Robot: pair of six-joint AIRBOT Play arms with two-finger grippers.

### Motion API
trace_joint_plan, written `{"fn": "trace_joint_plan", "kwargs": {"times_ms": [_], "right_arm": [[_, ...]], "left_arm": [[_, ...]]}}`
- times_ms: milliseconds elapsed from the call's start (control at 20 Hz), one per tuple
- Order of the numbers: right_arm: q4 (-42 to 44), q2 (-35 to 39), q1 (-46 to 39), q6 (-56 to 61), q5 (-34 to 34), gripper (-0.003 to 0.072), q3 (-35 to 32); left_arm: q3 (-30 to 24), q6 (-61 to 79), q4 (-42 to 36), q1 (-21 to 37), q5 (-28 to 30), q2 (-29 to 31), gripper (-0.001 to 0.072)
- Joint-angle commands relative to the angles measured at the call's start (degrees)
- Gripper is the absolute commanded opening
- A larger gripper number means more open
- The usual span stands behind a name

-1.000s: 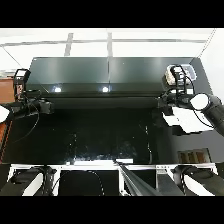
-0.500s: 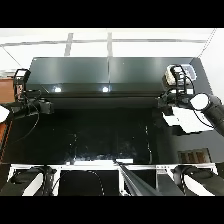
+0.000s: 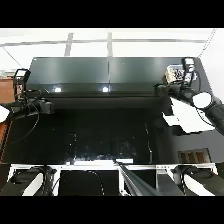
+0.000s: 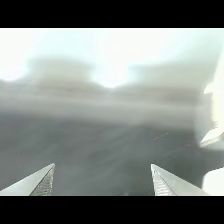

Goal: Fold the box and place the chain.

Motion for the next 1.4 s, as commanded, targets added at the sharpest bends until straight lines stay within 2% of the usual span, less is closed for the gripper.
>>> {"fn": "trace_joint_plan", "kwargs": {"times_ms": [0,100,150,250,350,400,450,500,600,650,750,850,900,950,1000,1050,1100,1250,1350], "right_arm": [[-6.9,-0.1,-12.2,3.8,-10.6,0.0709,0.1],[-6.6,-1.2,-26.9,10.9,-9.7,0.0708,1.5],[-6.6,-2.6,-34.4,15.0,-5.3,0.0708,3.4],[-7.0,-7.9,-48.5,15.6,12.1,0.0708,10.7],[-6.8,-15.5,-57.3,9.9,29.7,0.0708,18.9],[-6.6,-19.5,-59.9,6.4,37.2,0.0708,22.8],[-6.5,-22.7,-61.1,1.5,43.4,0.0708,26.1],[-6.3,-25.6,-61.2,-4.8,49.1,0.0708,29.1],[-6.8,-29.9,-59.1,-13.0,55.8,0.0708,33.2],[-8.9,-31.3,-57.5,-14.4,56.0,0.0708,34.4],[-15.2,-32.8,-54.1,-15.9,53.8,0.0707,35.0],[-15.9,-33.2,-51.4,-18.8,50.5,0.0704,35.0],[-14.5,-33.2,-50.6,-19.6,49.4,0.0556,35.0],[-13.3,-33.2,-49.9,-19.7,48.6,0.0462,35.2],[-13.0,-33.2,-49.3,-20.2,48.8,0.0413,35.3],[-13.1,-33.2,-49.0,-20.3,50.4,0.0137,35.5],[-12.7,-33.2,-48.7,-20.3,52.7,0.0009,35.8],[-7.0,-31.1,-48.7,-18.3,60.7,0.0015,35.4],[-2.0,-25.1,-47.8,-18.2,59.1,0.0015,31.9]], "left_arm": [[0.0,0.0,-1.2,0.0,1.3,0.0,0.0029],[0.0,0.0,-1.3,0.0,1.3,0.0,0.0029],[0.0,0.0,-1.4,0.0,1.8,-0.2,0.0029],[0.0,0.0,-2.9,0.0,2.5,-0.8,0.0029],[0.0,0.0,-4.3,0.0,2.5,-1.7,0.0034],[0.0,0.0,-4.3,-0.1,2.5,-2.3,0.0161],[0.0,0.0,-4.3,-0.5,2.3,-2.7,0.0551],[0.0,-0.3,-4.5,-0.9,1.9,-3.1,0.0700],[0.0,-0.3,-4.4,-1.6,1.1,-3.8,0.0701],[0.0,-0.3,-4.5,-1.9,1.0,-3.9,0.0700],[0.0,-0.3,-4.7,-2.1,1.0,-4.1,0.0701],[0.0,-0.3,-4.7,-2.1,1.0,-4.1,0.0701],[0.0,-0.3,-4.7,-2.1,1.0,-4.1,0.0700],[0.0,-0.3,-4.7,-2.1,1.0,-4.1,0.0700],[0.0,-0.3,-4.7,-2.1,1.0,-4.1,0.0700],[0.0,-0.3,-4.7,-2.1,1.0,-4.1,0.0700],[0.0,-0.3,-4.7,-2.1,1.0,-4.1,0.0700],[0.0,0.1,-3.8,-2.1,2.7,-4.1,0.0699],[0.0,0.0,-4.1,-2.1,3.4,-4.1,0.0700]]}}
